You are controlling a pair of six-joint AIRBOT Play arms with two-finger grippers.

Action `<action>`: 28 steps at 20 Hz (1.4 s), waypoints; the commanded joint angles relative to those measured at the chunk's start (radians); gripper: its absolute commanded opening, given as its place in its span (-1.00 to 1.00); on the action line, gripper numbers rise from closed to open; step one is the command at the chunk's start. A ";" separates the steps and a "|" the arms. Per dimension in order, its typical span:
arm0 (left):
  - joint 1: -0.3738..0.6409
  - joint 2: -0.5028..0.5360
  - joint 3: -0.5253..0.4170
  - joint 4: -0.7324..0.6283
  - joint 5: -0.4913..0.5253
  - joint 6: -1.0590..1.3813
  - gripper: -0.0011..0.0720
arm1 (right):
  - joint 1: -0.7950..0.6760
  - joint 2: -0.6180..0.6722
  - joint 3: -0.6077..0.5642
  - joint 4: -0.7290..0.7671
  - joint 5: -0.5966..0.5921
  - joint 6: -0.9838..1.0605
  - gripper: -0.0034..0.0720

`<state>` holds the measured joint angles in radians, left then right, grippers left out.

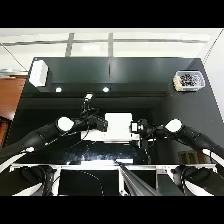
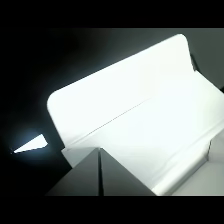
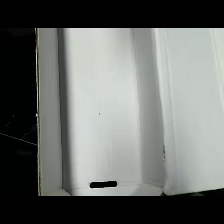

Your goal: Fold the box and place the chain.

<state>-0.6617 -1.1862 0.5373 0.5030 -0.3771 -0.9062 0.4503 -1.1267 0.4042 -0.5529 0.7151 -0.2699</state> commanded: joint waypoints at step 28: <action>0.079 0.183 -0.067 0.305 -0.298 0.716 0.99 | 0.000 0.000 0.001 0.002 -0.003 0.001 0.53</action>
<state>-0.5339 -0.9405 0.4747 0.9001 -0.7406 -0.2146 0.4503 -1.1267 0.4042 -0.5514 0.7124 -0.2695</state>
